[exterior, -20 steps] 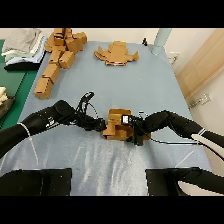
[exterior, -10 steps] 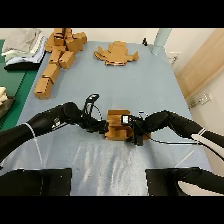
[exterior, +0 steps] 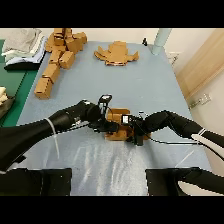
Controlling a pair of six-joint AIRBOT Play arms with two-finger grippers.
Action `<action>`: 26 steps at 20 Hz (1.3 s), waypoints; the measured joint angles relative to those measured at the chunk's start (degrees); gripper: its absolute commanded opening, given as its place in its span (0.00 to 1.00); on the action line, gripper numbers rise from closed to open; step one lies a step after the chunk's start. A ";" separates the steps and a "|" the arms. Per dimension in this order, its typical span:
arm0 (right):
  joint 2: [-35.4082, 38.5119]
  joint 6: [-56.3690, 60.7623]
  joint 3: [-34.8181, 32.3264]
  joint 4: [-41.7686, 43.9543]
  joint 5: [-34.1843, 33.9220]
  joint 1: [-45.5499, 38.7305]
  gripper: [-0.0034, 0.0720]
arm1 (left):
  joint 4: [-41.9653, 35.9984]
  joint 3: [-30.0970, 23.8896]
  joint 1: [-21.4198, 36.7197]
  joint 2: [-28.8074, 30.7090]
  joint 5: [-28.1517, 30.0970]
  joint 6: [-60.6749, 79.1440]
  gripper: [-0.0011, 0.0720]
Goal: Fold the box.
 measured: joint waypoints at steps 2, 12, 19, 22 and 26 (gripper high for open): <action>0.00 0.00 0.00 0.00 -0.02 0.00 0.82 | 4.55 2.97 -1.55 -2.60 -3.28 -5.35 0.59; 0.00 0.00 0.00 0.00 -0.02 0.00 0.82 | 12.96 9.99 -4.35 -10.10 -11.52 -15.52 0.59; 0.00 0.00 0.00 0.00 0.00 0.00 0.82 | 13.33 10.40 -4.52 -11.74 -12.17 -20.83 0.48; 0.00 0.00 0.00 0.00 0.00 0.00 0.82 | 13.55 10.40 -4.52 -11.96 -12.50 -22.32 0.19; 0.00 0.00 0.00 0.00 0.00 0.00 0.82 | 13.99 10.40 -4.50 -12.07 -12.44 -23.23 0.03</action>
